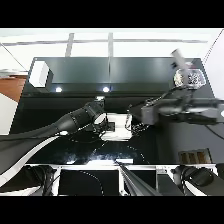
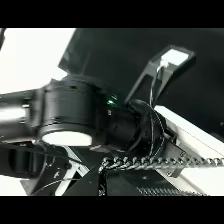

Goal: Fold the box and place the chain.

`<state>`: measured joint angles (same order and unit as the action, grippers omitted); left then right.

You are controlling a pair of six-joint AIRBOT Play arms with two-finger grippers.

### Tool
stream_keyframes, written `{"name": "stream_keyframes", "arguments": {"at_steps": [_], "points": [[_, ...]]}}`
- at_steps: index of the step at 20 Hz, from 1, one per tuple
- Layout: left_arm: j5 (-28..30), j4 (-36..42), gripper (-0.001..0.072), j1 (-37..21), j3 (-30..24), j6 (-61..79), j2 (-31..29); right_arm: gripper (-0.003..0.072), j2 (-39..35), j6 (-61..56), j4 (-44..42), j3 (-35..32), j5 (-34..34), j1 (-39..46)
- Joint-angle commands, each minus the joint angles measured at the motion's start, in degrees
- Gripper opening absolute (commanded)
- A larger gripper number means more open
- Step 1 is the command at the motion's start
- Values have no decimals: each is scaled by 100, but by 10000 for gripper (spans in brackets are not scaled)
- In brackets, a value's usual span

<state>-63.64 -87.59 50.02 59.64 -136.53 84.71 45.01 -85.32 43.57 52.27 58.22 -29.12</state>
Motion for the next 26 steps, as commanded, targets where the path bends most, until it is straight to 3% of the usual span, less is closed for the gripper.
{"name": "stream_keyframes", "arguments": {"at_steps": [1, 10, 14, 19, 22, 26], "points": [[-9, 0, 35, 4, 0, 2, -2, 30, 435, -61, 225, -219, -424, -404], [-13, 0, 35, 4, 0, 0, -2, 30, 481, -684, 1064, -520, -393, -420], [-9, -4, 35, 4, 0, 2, -2, 29, 177, -732, 1207, -520, -387, -238], [-9, -4, 35, 4, 0, 2, -2, 29, -417, -1045, 1696, -522, 221, 254], [-9, -2, 35, 4, 0, 2, -2, 28, -461, -1027, 1478, -568, 710, 192], [-9, -2, 35, 4, 0, 0, -2, 27, -385, -986, 824, -892, -251, -426]]}}
